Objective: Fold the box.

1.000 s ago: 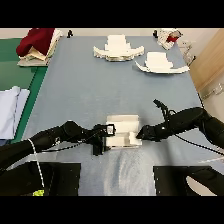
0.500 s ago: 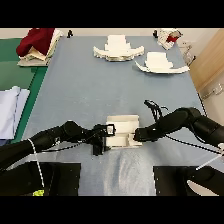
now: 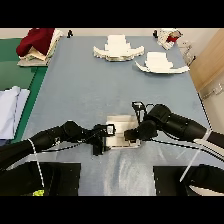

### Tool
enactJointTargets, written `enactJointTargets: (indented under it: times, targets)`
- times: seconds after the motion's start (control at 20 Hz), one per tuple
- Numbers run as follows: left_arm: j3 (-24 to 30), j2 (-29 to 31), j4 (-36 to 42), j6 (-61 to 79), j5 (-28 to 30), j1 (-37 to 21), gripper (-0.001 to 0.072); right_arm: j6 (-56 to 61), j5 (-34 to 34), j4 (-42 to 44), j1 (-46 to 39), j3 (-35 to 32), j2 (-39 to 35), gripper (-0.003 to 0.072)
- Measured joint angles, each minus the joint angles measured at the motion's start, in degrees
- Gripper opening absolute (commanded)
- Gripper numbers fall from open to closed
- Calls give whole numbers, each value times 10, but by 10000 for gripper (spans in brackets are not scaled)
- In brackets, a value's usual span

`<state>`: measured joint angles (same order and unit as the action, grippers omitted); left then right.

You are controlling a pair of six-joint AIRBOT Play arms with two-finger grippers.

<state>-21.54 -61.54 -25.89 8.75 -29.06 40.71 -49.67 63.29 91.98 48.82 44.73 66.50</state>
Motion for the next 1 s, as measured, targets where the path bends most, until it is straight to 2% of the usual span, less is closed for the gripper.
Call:
enactJointTargets:
  times: [0.2, 0.25, 0.35, 0.4, 0.45, 0.5, 0.75, 0.8, 0.85, 0.9, 1.0]
  targets:
    - [0, 0, 0, 0, 0, 0, 402, 65, 13, -27, 15, 13, 26, 425]
    - [0, 0, 0, 0, 0, 0, 402, 76, 13, -30, 16, 14, 28, 406]
    - [0, 0, 0, 0, 0, 0, 402, 91, 15, -35, 18, 15, 32, 236]
    - [0, 0, 0, 0, 0, 0, 402, 96, 15, -36, 19, 16, 33, 108]
    - [0, 0, 0, 0, 0, 0, 402, 100, 16, -39, 19, 17, 34, 20]
    - [0, 0, 0, 0, 0, 0, 402, 104, 19, -40, 19, 17, 34, 5]
    - [0, 0, 0, 0, 0, 0, 402, 109, 19, -42, 20, 17, 35, 5]
    - [0, 0, 0, 0, 0, 0, 402, 110, 18, -42, 19, 17, 35, 91]
    - [0, 0, 0, 0, 0, 0, 402, 112, 18, -42, 20, 17, 35, 263]
    - [0, 0, 0, 0, 0, 0, 402, 112, 16, -41, 20, 17, 36, 346]
    - [0, 0, 0, 0, 0, 0, 402, 112, 18, -39, 20, 17, 35, 347]
